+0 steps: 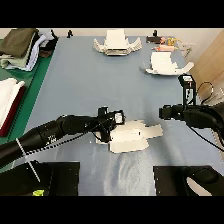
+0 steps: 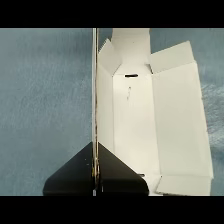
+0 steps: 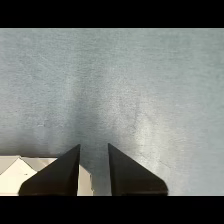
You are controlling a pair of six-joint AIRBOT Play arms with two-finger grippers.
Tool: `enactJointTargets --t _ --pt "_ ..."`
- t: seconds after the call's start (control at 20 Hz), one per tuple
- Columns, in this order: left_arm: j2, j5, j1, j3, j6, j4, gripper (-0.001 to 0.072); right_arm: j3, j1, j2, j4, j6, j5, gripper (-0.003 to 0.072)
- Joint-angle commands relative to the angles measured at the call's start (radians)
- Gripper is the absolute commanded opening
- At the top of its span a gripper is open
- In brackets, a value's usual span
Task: Fold the box.
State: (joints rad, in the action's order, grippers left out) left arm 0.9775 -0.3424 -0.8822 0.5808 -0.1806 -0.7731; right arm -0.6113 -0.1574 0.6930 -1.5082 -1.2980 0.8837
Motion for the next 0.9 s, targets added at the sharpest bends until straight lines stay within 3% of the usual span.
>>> enactJointTargets --t 0.0,0.25,0.7,0.85 --pt "0.017 0.003 -0.021 0.000 -0.005 -0.008 0.0013 0.000 0.000 0.000 -0.012 0.000 -0.001 0.0260" --pt "0.039 -0.008 -0.029 0.000 -0.071 -0.010 0.0013 0.000 0.000 0.000 -0.027 0.000 0.001 0.0260" --pt "0.039 -0.187 -0.029 0.000 -0.076 0.011 0.0014 0.000 0.000 0.000 -0.026 -0.001 0.008 0.0260" --pt "0.037 -0.190 -0.028 0.002 -0.084 0.018 0.0014 0.000 0.000 0.000 -0.026 -0.005 0.008 0.0260"
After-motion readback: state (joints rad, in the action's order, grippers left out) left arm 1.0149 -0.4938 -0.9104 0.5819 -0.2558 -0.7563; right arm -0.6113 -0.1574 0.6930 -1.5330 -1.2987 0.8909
